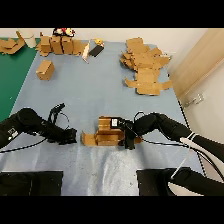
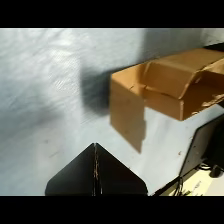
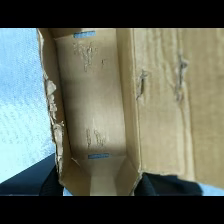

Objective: Fold the box.

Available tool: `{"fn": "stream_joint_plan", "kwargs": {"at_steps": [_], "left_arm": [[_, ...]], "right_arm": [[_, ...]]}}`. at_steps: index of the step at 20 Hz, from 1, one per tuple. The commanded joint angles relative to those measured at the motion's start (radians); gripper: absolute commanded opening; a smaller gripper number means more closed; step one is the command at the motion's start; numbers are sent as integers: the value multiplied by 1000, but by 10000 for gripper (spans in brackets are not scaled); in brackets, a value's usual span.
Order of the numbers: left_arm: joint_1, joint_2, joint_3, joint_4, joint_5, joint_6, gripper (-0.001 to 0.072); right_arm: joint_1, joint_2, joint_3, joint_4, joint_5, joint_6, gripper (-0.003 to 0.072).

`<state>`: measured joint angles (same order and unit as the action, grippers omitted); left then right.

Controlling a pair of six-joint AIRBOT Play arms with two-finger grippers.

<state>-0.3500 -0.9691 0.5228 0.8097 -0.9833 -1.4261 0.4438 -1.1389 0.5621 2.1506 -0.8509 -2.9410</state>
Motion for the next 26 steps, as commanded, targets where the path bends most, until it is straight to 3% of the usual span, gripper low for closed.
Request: {"fn": "stream_joint_plan", "kwargs": {"at_steps": [1, 3, 8, 15, 26], "left_arm": [[2, -67, -7, -107, 49, 121, 14], [2, -79, -7, -107, 53, 127, 14], [-19, -83, -7, -114, 172, 127, 14], [-60, -160, -8, -132, 172, 131, 13], [-74, -179, -8, -267, 165, 251, 13]], "right_arm": [[0, 0, 0, 0, 0, 0, 505], [0, 0, 0, 0, 0, 0, 505], [0, 0, 0, 0, 0, 0, 505], [0, 0, 0, 0, 0, 0, 505], [0, 0, 0, 0, 0, 0, 505]]}}
